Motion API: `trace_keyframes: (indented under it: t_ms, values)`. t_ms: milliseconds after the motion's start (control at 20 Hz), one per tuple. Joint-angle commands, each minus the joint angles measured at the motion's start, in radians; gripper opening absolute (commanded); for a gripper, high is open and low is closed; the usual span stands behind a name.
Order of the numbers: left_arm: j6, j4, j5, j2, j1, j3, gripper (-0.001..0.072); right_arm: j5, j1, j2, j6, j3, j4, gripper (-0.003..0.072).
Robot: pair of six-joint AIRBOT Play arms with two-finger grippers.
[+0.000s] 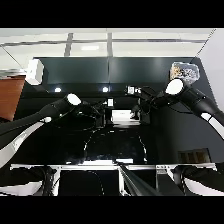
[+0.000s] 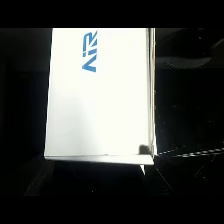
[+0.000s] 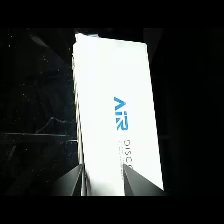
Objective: Fold the box and place the chain.
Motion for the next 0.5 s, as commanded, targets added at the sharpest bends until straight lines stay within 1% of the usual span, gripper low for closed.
trace_keyframes:
  t_ms: [0,450]
  values:
    - [-0.001,0.0,0.001,-0.001,0.0,0.0,0.0331,0.005,0.0,0.0,0.0,0.0,0.0,0.0301]
    - [-0.001,0.0,0.001,-0.001,0.0,0.0,0.0331,-0.005,0.0,-0.001,0.0,-0.046,0.002,0.0301]
